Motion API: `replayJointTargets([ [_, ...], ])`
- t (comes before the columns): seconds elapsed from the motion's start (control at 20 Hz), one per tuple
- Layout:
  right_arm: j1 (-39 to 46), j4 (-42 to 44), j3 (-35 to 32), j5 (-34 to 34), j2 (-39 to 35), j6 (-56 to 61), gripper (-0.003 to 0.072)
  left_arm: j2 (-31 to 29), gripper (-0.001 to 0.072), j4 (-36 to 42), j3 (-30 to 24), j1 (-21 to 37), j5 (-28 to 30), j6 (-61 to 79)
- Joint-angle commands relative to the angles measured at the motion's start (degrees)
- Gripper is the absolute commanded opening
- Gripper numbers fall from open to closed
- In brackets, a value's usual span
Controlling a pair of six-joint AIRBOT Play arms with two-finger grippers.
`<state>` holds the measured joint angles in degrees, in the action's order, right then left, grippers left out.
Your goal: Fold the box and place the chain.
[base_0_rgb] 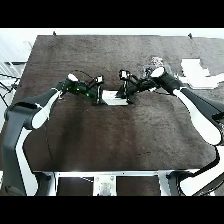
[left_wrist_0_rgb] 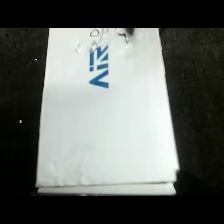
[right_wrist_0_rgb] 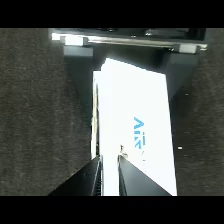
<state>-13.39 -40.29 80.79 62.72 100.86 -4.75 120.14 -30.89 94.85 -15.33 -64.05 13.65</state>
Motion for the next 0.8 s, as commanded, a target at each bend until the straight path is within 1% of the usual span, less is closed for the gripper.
replayJointTargets([
  [0.0, 0.1, 2.2, -2.5, 1.4, 0.0, -1.3, 0.0163, 0.0, 0.0533, 0.1, 0.0, 0.0, 0.1, -0.1],
  [0.1, 0.4, 3.3, -3.0, 1.4, 0.0, -2.0, 0.0276, 0.0, 0.0533, 0.1, 0.0, 0.0, 0.1, -0.1],
  [0.15, 0.8, 4.2, -3.0, 1.4, -0.1, -2.0, 0.0290, 0.0, 0.0533, 0.1, 0.0, 0.0, 0.1, -0.1],
  [0.55, 4.4, 11.8, -1.2, 4.9, -0.8, -2.0, 0.0288, 0.0, 0.0533, 0.1, 0.0, 0.0, 0.1, -0.1],
  [0.6, 4.5, 12.0, -1.3, 4.7, -0.8, -2.0, 0.0204, 0.0, 0.0533, 0.1, 0.0, 0.0, 0.1, -0.1],
  [0.65, 4.5, 12.1, -1.3, 4.6, -0.5, -1.9, 0.0100, 0.0, 0.0533, 0.1, 0.0, 0.0, 0.1, -0.1],
  [0.7, 4.5, 12.3, -1.3, 4.6, 0.2, -1.6, 0.0020, 0.0, 0.0533, 0.1, 0.0, 0.0, 0.1, -0.1],
  [0.75, 4.5, 12.3, -1.3, 4.6, 1.1, -0.9, 0.0015, 0.0, 0.0533, 0.1, 0.0, 0.0, 0.1, -0.1],
])
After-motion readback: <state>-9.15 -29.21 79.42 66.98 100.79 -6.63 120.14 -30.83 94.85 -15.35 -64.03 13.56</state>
